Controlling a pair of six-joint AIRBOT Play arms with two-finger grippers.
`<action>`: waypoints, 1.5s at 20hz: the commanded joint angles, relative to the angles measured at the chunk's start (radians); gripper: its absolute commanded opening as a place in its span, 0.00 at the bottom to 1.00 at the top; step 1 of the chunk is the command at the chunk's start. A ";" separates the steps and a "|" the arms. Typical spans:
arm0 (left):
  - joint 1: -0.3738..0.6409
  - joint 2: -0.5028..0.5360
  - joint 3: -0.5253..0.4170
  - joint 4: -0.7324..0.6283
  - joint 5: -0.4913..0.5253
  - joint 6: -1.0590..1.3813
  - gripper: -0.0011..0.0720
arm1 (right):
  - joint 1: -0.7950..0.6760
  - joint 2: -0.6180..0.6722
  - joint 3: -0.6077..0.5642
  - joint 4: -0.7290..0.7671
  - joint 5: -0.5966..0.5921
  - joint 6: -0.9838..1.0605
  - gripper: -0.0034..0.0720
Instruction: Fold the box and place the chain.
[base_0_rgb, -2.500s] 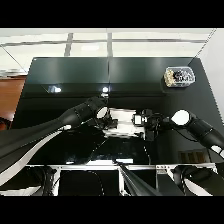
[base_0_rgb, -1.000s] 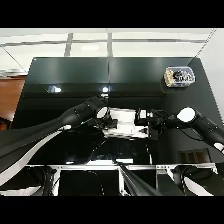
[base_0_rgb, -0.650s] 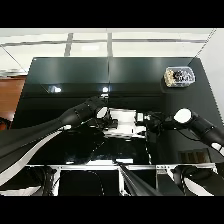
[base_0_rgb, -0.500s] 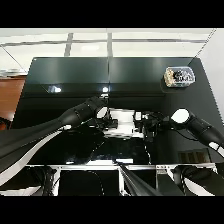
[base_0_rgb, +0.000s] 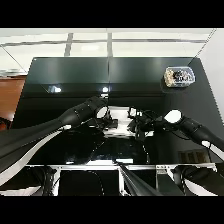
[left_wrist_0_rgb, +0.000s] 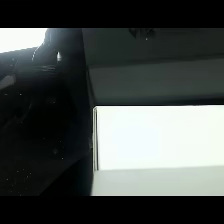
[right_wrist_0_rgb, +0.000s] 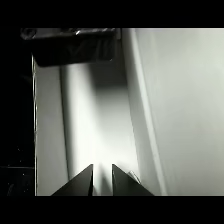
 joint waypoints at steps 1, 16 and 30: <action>0.000 0.000 0.001 0.000 0.002 0.003 0.06 | 0.004 -0.005 0.000 0.016 -0.015 0.043 0.45; 0.001 0.000 0.001 0.000 0.004 0.003 0.06 | -0.831 0.243 -0.069 -0.342 0.408 1.248 0.06; 0.001 0.000 0.001 0.000 0.002 0.003 0.06 | -0.417 0.012 -0.083 -0.037 0.318 1.141 0.09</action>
